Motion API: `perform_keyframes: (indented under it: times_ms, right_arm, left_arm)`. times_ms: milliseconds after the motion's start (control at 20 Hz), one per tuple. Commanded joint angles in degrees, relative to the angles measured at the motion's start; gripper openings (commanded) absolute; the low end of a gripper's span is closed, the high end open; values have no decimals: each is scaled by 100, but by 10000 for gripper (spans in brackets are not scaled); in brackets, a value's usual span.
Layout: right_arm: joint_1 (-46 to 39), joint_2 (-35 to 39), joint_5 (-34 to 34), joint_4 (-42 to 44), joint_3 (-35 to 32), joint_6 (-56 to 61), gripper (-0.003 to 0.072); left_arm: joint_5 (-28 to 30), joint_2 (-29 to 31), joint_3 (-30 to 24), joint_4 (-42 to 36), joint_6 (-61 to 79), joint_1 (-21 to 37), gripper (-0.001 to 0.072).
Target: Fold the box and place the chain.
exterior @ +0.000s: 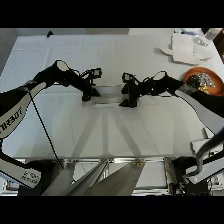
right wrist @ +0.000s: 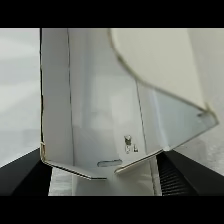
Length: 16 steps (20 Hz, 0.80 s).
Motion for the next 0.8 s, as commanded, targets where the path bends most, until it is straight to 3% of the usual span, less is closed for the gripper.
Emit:
perform_keyframes:
  times_ms: [0,750]
  right_arm:
    - [70,-85,-61,-39,28,-66,688]
    - [254,-129,-369,-203,28,63,688]
  left_arm:
    - [2,2,0,2,0,-2,15]
    - [2,2,0,2,0,-2,15]
